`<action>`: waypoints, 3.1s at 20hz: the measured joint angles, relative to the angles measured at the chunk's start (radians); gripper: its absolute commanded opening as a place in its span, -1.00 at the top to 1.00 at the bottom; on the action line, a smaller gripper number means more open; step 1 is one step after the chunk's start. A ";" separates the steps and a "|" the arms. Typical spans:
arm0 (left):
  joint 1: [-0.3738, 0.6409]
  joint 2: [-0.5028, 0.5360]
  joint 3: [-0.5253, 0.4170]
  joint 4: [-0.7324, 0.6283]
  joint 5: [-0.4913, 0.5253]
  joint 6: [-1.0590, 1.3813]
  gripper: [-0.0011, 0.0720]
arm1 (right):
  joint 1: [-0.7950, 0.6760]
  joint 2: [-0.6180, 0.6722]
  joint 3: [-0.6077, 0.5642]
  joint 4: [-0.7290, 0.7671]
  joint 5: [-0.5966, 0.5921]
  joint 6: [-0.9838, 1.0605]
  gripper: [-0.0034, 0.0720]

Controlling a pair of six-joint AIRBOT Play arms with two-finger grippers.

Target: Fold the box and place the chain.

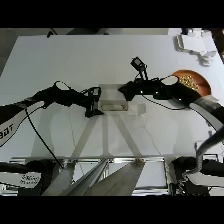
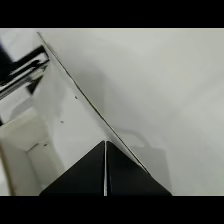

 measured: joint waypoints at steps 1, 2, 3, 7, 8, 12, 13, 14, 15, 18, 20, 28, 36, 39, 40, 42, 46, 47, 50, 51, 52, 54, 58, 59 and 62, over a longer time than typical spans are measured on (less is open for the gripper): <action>0.000 0.000 0.000 0.000 0.000 0.000 0.21 | 0.000 -0.024 0.006 0.007 -0.012 0.013 0.88; 0.000 0.000 0.000 -0.001 0.000 0.000 0.21 | 0.000 -0.045 0.011 0.007 -0.016 0.021 0.87; 0.000 0.000 0.000 -0.001 0.000 -0.001 0.21 | 0.000 -0.058 0.015 0.005 -0.016 0.027 0.87; 0.000 0.000 0.000 0.000 0.000 0.002 0.21 | 0.001 -0.033 0.022 -0.070 -0.002 0.042 0.87; 0.000 0.000 0.000 0.000 0.000 0.003 0.21 | 0.001 -0.006 0.023 -0.119 0.005 0.043 0.87; 0.000 0.000 0.000 0.001 0.000 0.002 0.21 | 0.001 0.145 0.024 -0.360 0.089 0.092 0.87; 0.000 0.000 0.000 0.001 0.000 0.002 0.21 | 0.001 0.178 0.024 -0.424 0.118 0.109 0.87; 0.000 0.000 0.000 0.001 0.000 0.002 0.21 | 0.001 0.209 0.023 -0.493 0.160 0.129 0.87; 0.000 0.000 0.000 0.001 0.000 0.002 0.21 | 0.001 0.231 0.022 -0.551 0.193 0.147 0.87; 0.000 0.000 0.000 0.001 0.000 0.002 0.21 | 0.001 0.259 -0.003 -0.712 0.272 0.177 0.87; 0.000 0.000 0.000 0.001 0.000 0.002 0.21 | 0.001 0.246 -0.025 -0.776 0.288 0.188 0.77; 0.000 0.000 0.000 0.000 0.000 0.002 0.21 | 0.054 0.092 -0.048 -0.701 0.166 0.078 -0.04; 0.000 0.000 0.000 0.000 0.000 0.002 0.21 | 0.085 0.065 -0.050 -0.584 0.086 -0.023 0.33; 0.000 0.000 0.000 0.000 0.000 0.002 0.21 | 0.095 0.063 -0.050 -0.533 0.080 -0.061 -0.36; 0.000 0.000 0.000 0.000 0.000 0.001 0.21 | 0.097 0.062 -0.050 -0.517 0.080 -0.069 -0.35; 0.000 0.000 0.000 0.000 0.000 0.000 0.21 | 0.100 0.061 -0.050 -0.491 0.076 -0.082 0.20; 0.000 0.000 0.000 0.000 0.000 0.002 0.21 | 0.102 0.068 -0.050 -0.495 0.084 -0.054 0.87; 0.000 0.000 0.000 0.000 0.000 0.002 0.21 | 0.102 0.079 -0.050 -0.515 0.089 -0.021 0.87; 0.000 0.000 0.000 0.000 0.000 0.002 0.21 | 0.092 0.151 -0.051 -0.616 0.106 0.126 0.87; 0.000 0.000 0.000 0.000 0.000 0.002 0.21 | 0.080 0.186 -0.055 -0.652 0.104 0.182 0.87; 0.000 0.000 0.000 0.000 0.000 0.002 0.21 | 0.061 0.228 -0.061 -0.688 0.104 0.240 0.87; 0.000 0.000 0.000 0.000 0.000 0.002 0.21 | 0.011 0.311 -0.085 -0.733 0.106 0.334 0.87; 0.000 0.000 0.000 0.000 0.000 0.002 0.21 | -0.153 0.444 -0.164 -0.782 0.119 0.517 0.88; 0.000 0.000 0.000 0.000 0.000 0.002 0.21 | -0.196 0.458 -0.186 -0.789 0.132 0.568 0.88; 0.000 0.000 0.000 0.000 0.000 0.002 0.21 | -0.282 0.467 -0.256 -0.784 0.167 0.681 0.88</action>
